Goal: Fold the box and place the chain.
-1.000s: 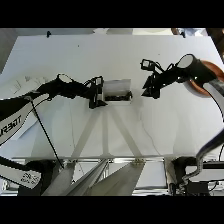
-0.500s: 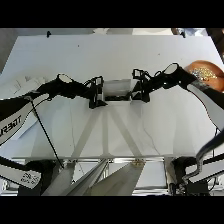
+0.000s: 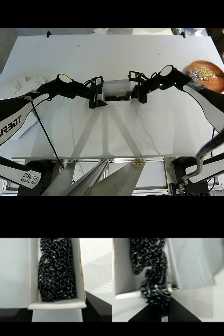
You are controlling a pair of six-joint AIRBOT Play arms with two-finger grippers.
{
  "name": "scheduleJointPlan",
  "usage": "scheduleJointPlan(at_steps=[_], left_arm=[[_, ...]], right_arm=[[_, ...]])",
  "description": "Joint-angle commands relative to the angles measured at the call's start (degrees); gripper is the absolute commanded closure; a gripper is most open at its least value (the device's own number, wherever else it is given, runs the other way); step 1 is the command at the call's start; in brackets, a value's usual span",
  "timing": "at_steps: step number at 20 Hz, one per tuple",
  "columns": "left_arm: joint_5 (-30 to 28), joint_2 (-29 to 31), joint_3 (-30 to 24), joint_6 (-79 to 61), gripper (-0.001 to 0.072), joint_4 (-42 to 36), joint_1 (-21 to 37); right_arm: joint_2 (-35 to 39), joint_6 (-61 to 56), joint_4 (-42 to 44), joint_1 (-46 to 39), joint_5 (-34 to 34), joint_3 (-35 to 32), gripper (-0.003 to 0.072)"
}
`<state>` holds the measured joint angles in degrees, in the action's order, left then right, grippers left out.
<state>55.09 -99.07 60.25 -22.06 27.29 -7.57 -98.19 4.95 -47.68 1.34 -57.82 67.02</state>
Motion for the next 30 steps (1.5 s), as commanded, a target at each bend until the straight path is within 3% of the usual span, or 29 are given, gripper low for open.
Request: scheduleJointPlan(at_steps=[1, 5, 13, 14, 15, 16, 23, 25, 28, 30], left_arm=[[0.0, 0.0, 0.0, 0.0, 0.0317, 0.0, 0.0], [0.0, 0.0, 0.0, 0.0, 0.0317, 0.0, 0.0], [0.0, 0.0, 0.0, 0.0, 0.0317, 0.0, 0.0], [0.0, 0.0, 0.0, 0.0, 0.0317, 0.0, 0.0], [0.0, 0.0, 0.0, 0.0, 0.0317, 0.0, 0.0], [0.0, 0.0, 0.0, 0.0, 0.0317, 0.0, 0.0], [0.0, 0.0, 0.0, 0.0, 0.0317, 0.0, 0.0], [0.0, 0.0, 0.0, 0.0, 0.0317, 0.0, 0.0], [0.0, 0.0, 0.0, 0.0, 0.0317, 0.0, 0.0], [0.0, 0.0, 0.0, 0.0, 0.0317, 0.0, 0.0]], right_arm=[[2.8, -8.2, -5.9, 0.0, -0.3, 0.0, 0.0668], [8.7, -8.6, -5.4, 0.0, -3.7, 0.0, 0.0668], [14.7, -8.6, 6.4, 6.3, -6.0, 0.0, 0.0654], [14.7, -8.6, 5.6, 7.5, -5.8, 0.0, 0.0523], [14.7, -8.6, 4.5, 8.2, -5.7, 0.0, 0.0308], [14.7, -8.6, 3.7, 8.2, -5.8, 0.0, 0.0251], [14.4, -8.8, 3.0, -4.3, -5.6, -0.7, 0.0277], [13.3, -4.3, 3.0, -6.9, -5.4, -1.4, 0.0277], [9.8, 2.0, 3.1, -7.8, -3.4, -3.1, 0.028], [6.6, 3.3, 3.6, -7.0, -3.0, -3.1, 0.0336]])
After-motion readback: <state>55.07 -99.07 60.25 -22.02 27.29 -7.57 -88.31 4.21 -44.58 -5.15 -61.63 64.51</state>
